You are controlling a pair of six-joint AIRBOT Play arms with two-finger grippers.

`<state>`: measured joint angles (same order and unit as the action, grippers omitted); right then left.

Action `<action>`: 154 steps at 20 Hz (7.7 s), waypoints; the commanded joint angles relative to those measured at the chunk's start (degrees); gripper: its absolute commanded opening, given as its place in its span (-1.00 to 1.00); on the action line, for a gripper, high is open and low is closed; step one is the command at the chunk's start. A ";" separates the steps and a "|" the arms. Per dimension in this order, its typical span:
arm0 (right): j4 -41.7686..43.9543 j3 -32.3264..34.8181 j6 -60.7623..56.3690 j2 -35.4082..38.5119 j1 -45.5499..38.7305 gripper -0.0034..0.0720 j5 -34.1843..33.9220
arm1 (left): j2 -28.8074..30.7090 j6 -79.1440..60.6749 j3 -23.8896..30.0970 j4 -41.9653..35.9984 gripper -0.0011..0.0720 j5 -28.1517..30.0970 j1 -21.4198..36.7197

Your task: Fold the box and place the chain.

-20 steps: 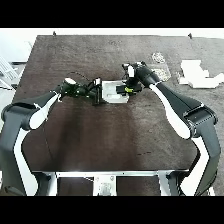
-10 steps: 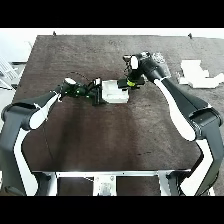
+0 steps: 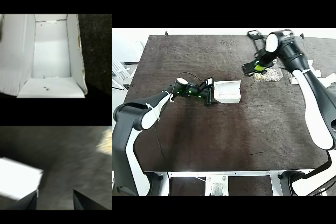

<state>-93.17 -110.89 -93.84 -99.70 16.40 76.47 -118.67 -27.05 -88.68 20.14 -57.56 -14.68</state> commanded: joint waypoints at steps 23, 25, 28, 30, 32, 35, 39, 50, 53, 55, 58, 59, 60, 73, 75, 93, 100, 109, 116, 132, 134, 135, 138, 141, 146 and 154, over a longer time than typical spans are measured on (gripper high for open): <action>16.72 -0.09 27.04 -17.16 -15.78 0.21 -19.47 | -0.02 0.00 -0.04 0.00 -0.01 0.04 0.02; 16.70 -0.09 27.04 -17.94 -15.78 -0.06 -19.47 | -0.02 0.00 -0.04 0.00 -0.01 0.04 0.02; 16.48 -0.26 27.04 -18.08 -15.89 -0.70 -19.69 | -0.02 0.00 -0.04 0.00 -0.01 0.04 0.02; 16.44 -1.16 27.02 -18.08 -15.89 -0.89 -19.61 | -0.02 0.00 -0.04 0.00 -0.01 0.04 0.02; 16.46 -2.95 26.82 -17.70 -15.87 -0.89 -19.19 | -0.02 0.00 -0.04 0.00 -0.01 0.04 0.02; 16.44 -3.23 26.47 -13.31 -15.76 -0.89 -19.17 | -0.02 0.00 -0.04 0.00 -0.01 0.02 0.02; 12.44 -3.23 23.76 -2.99 -15.76 -0.90 -16.98 | -0.02 0.00 -0.04 0.00 -0.01 0.02 0.02; 8.39 -3.23 23.76 29.09 -8.37 -0.90 -15.19 | -0.02 0.00 -0.04 0.00 -0.01 0.04 0.02; 8.39 -3.23 23.82 31.74 -3.54 -0.90 -14.93 | -0.02 0.00 -0.04 0.00 -0.01 0.04 0.02; 8.37 -3.23 23.85 31.91 -0.24 -0.90 -13.64 | -0.02 0.00 -0.04 0.00 -0.01 0.04 0.02; 8.20 -1.86 23.82 31.87 3.67 -0.90 -11.56 | -0.02 0.00 -0.04 0.00 -0.01 0.04 0.02; 8.20 -0.63 23.82 31.87 4.68 -0.90 -11.63 | -0.02 0.00 -0.04 0.00 -0.01 0.04 0.02; 8.22 0.55 23.80 31.87 5.49 -0.90 -11.67 | -0.02 0.00 -0.04 0.00 -0.01 0.02 0.02; 14.40 18.03 22.25 31.43 9.25 -0.90 -23.65 | -0.02 0.00 -0.04 0.00 -0.01 0.04 0.02; 16.59 20.09 22.27 30.69 9.25 -0.90 -25.86 | -0.02 0.00 -0.04 0.00 -0.01 0.04 0.02; 25.40 35.93 22.32 5.97 8.52 0.50 -37.94 | -0.02 0.00 -0.04 0.00 -0.01 0.04 0.02; 20.92 36.11 19.47 17.44 -2.60 0.50 -38.18 | -0.02 0.00 -0.04 0.00 -0.01 0.04 0.02; 36.35 32.61 27.78 -1.36 -15.85 0.48 -42.36 | -0.02 0.00 -0.04 0.00 -0.01 0.07 0.02; 43.58 24.28 34.95 -9.88 -16.33 0.36 -38.34 | -0.02 0.00 -0.04 0.00 -0.01 0.04 0.02; 25.97 23.93 27.76 28.39 -10.29 -0.91 -29.44 | -0.02 0.00 -0.04 0.00 -0.01 0.04 0.02; 19.34 23.93 24.79 34.05 -5.99 -0.91 -30.40 | -0.02 0.00 -0.04 0.00 -0.01 0.04 0.02; 16.87 23.89 23.80 36.13 -3.67 -0.91 -31.04 | -0.02 0.00 -0.04 0.00 -0.01 0.04 0.02; 9.35 23.80 20.55 41.07 4.74 -0.91 -34.25 | -0.02 0.00 -0.04 0.00 -0.01 0.04 0.02; 2.34 22.84 17.49 41.90 11.96 -0.90 -35.08 | -0.02 0.00 -0.04 0.00 -0.01 0.04 0.02; 2.05 22.97 14.32 41.38 15.98 -0.90 -35.67 | -0.02 0.00 -0.04 0.00 -0.01 0.04 0.02; 2.69 26.82 7.19 35.74 16.37 -0.90 -36.41 | -0.02 0.00 -0.04 0.00 -0.01 0.02 0.02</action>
<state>-90.52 -85.32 -83.57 -62.06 32.49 40.53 -118.67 -27.03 -88.68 20.12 -57.52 -14.68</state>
